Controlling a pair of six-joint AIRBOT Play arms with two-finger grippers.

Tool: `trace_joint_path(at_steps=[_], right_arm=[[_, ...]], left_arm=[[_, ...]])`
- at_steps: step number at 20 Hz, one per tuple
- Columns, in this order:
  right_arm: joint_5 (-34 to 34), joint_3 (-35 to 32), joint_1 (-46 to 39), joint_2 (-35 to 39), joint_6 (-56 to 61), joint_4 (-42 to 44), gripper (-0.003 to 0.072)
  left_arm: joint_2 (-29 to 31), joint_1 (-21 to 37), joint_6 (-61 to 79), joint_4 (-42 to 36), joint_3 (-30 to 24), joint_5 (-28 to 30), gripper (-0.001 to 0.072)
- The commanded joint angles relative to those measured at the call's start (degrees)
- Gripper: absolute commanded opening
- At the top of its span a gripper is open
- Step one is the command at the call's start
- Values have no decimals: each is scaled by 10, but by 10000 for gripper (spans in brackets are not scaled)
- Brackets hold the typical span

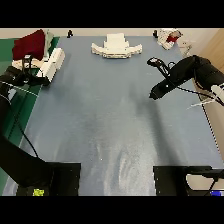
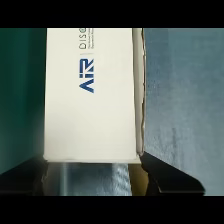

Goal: Fold the box.

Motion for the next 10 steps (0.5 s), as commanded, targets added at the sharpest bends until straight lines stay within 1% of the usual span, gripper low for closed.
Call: trace_joint_path(at_steps=[1,4,10], right_arm=[[0,0,0,0,0,0,8],[0,0,0,0,0,0,8],[0,0,0,0,0,0,8]], left_arm=[[-61,-13,-25,0,93,-24,518],[-81,-20,-31,0,119,-26,518],[-87,-23,-31,2,119,-35,518]])
